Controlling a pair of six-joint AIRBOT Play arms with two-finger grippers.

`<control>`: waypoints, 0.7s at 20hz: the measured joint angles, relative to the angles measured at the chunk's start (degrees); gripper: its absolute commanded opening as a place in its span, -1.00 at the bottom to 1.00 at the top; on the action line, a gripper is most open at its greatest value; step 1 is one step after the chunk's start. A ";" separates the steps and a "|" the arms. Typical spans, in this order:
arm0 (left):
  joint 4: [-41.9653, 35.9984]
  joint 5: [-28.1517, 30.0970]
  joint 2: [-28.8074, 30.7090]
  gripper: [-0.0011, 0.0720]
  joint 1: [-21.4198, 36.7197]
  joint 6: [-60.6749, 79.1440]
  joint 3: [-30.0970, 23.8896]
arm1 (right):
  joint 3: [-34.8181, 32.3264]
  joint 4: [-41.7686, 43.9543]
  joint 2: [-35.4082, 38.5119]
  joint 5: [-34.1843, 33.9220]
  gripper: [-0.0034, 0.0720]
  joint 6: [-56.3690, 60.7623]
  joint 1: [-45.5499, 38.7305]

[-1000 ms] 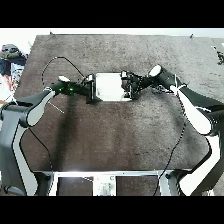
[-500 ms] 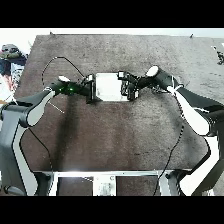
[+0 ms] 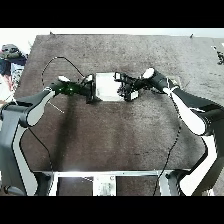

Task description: Fold the box and place the chain.

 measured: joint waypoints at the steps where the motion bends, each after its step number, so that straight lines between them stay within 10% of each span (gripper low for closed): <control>1: 0.00 -0.02 0.00 -0.51 0.00 0.00 0.00 | 0.00 0.26 -0.02 -0.02 0.19 -0.07 0.02; 2: 0.00 -0.02 0.00 -0.52 0.00 0.00 0.00 | 0.00 0.39 -0.04 -0.02 0.41 -0.17 0.02; 10: -0.02 0.00 0.00 -0.52 0.00 0.00 0.00 | 0.00 0.68 -0.02 0.17 0.31 -0.04 -0.17; 12: -0.02 0.00 0.00 -0.52 0.00 0.00 0.00 | 0.00 0.37 0.31 0.22 -0.52 1.31 -0.50; 14: -0.04 0.02 0.00 -0.52 0.00 -0.02 0.00 | 0.00 -1.03 1.14 0.76 -0.70 3.93 -1.18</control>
